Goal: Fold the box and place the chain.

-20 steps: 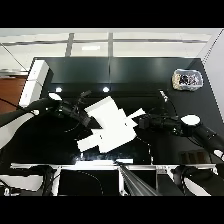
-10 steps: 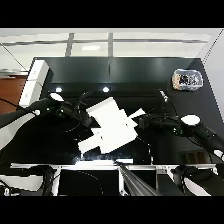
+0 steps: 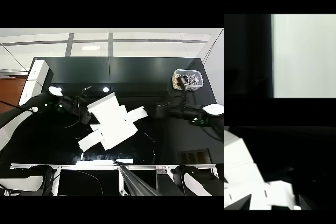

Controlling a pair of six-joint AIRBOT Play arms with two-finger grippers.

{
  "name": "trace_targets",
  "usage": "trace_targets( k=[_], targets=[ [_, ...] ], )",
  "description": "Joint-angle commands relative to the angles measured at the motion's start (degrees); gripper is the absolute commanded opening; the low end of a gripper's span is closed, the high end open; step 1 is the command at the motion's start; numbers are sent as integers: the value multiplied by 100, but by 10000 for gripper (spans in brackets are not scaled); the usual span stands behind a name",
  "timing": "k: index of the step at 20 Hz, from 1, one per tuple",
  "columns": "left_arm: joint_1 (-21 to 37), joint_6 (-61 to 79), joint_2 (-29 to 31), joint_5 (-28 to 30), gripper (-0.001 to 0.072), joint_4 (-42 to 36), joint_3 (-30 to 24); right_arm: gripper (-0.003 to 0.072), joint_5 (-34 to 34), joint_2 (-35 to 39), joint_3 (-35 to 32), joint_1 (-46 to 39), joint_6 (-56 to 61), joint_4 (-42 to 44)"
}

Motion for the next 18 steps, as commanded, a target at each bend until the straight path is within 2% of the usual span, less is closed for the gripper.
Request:
trace_targets(
  k=[1, 5, 9, 13, 18],
  targets=[
    [-328, 389, 457, 487, 29, 243, 267, 703, 581, 63, 378, -498, -175, -1259],
    [-1163, 883, 894, 1370, 31, 1211, 267, 703, 560, 61, 376, -487, -1241, -1375],
    [-1250, 1075, 828, 1392, 32, 1488, 267, 703, 439, 61, 376, -487, -2087, -1375],
    [-1250, 1073, 828, 1403, 32, 1703, 267, 703, 439, 61, 376, -455, -2426, -1384],
    [-1250, 1075, 826, 1545, 32, 1705, 267, 703, 341, 61, 376, 269, -2809, -1646]
  ],
)
